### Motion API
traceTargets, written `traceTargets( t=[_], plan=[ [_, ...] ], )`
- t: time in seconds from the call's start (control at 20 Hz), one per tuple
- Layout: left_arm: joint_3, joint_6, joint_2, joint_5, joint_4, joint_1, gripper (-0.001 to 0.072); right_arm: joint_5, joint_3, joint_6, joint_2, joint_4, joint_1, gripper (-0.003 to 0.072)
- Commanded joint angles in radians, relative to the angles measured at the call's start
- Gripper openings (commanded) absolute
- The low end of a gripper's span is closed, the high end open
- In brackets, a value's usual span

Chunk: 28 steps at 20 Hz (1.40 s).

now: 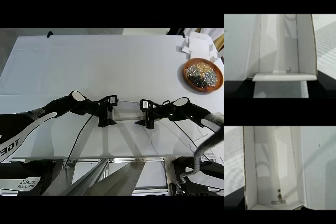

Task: Fold the box and place the chain.

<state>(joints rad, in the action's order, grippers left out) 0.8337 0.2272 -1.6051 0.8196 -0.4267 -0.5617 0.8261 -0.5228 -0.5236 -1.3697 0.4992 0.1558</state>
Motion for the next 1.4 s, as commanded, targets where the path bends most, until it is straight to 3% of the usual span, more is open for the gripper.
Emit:
traceTargets(
  t=[0.0, 0.05, 0.15, 0.2, 0.6, 0.75, 0.8, 0.85, 0.95, 1.05, 1.2, 1.35],
  plan=[
    [0.0, 0.0, 0.0, 0.0, 0.0, -0.001, 0.0252, -0.015, 0.0, -0.005, 0.0, 0.0, 0.001, 0.0343],
    [0.0, 0.0, 0.0, 0.0, 0.0, -0.001, 0.0252, -0.014, 0.0, 0.008, 0.002, 0.001, 0.001, 0.0389],
    [0.0, 0.0, 0.0, 0.0, 0.0, -0.001, 0.0252, -0.025, 0.0, 0.071, 0.011, 0.003, 0.001, 0.0675],
    [0.0, 0.0, 0.0, 0.0, 0.0, -0.001, 0.0252, -0.038, 0.0, 0.11, 0.021, 0.019, 0.001, 0.0699],
    [0.0, 0.0, 0.0, 0.002, 0.0, -0.001, 0.0252, -0.044, 0.0, 0.578, 0.229, 0.544, 0.001, 0.0698],
    [0.0, 0.0, 0.0, 0.004, 0.0, -0.001, 0.0252, 0.033, 0.0, 0.676, 0.341, 0.612, 0.001, 0.0689],
    [0.0, 0.0, 0.0, 0.004, 0.0, -0.001, 0.0252, 0.073, 0.0, 0.685, 0.387, 0.595, 0.001, 0.0665],
    [0.0, 0.0, 0.0, 0.004, 0.0, -0.001, 0.0252, 0.11, 0.0, 0.685, 0.43, 0.57, 0.001, 0.0593],
    [0.0, 0.0, 0.0, 0.004, 0.0, -0.001, 0.0252, 0.174, 0.0, 0.676, 0.517, 0.493, 0.001, 0.0369],
    [0.0, 0.0, 0.0, 0.004, 0.0, -0.001, 0.0252, 0.214, 0.0, 0.669, 0.573, 0.309, 0.001, 0.0002],
    [0.0, 0.0, 0.0, 0.004, 0.0, -0.001, 0.0252, 0.156, 0.0, 0.668, 0.558, -0.02, 0.012, 0.0008],
    [0.0, 0.0, 0.0, 0.004, 0.0, -0.001, 0.0252, -0.05, 0.0, 0.589, 0.486, -0.09, 0.079, 0.0008]
  ],
)
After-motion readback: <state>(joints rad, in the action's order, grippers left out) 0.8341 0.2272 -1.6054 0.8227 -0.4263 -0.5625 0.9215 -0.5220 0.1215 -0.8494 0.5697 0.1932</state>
